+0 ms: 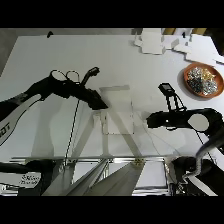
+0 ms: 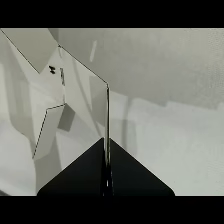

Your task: Fold the box and place the chain.

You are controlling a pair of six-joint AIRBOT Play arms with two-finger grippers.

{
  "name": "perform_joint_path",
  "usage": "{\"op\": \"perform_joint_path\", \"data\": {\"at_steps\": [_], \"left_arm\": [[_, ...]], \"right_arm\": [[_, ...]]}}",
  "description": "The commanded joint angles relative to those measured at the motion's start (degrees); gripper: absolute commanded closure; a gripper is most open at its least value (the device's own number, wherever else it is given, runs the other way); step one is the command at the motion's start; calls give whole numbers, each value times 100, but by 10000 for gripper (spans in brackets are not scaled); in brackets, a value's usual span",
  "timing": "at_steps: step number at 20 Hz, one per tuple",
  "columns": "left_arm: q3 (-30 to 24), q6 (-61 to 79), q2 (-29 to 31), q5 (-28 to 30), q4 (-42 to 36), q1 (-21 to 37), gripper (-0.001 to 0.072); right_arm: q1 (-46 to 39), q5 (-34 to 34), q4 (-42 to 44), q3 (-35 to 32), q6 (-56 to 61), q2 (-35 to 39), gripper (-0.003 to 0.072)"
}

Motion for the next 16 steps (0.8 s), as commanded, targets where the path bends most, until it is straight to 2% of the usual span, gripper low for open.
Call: {"op": "perform_joint_path", "data": {"at_steps": [1,2,5,7,8,10,11,13,14,16], "left_arm": [[66,748,-330,-39,-645,-168,163],[66,807,-352,-24,-632,-212,214],[66,824,-352,-85,-286,-238,527],[70,852,-299,-92,-216,-164,664],[72,973,-251,-83,-216,-118,704],[72,1401,-109,-103,-188,-90,704],[72,1572,-15,-103,-122,-114,705],[72,1631,177,-96,149,-284,706],[72,1606,262,-96,354,-402,706],[70,1292,437,-101,682,-647,709]], "right_arm": [[7,92,2,0,2,4,672],[7,90,2,0,2,4,672],[7,90,2,0,2,7,672],[7,90,2,0,0,4,672],[7,85,2,0,0,4,672],[7,57,7,2,-7,7,670],[7,24,24,7,-26,9,600],[7,59,22,61,-24,13,356],[7,114,17,116,-31,15,329],[7,389,-52,326,-131,15,329]]}}
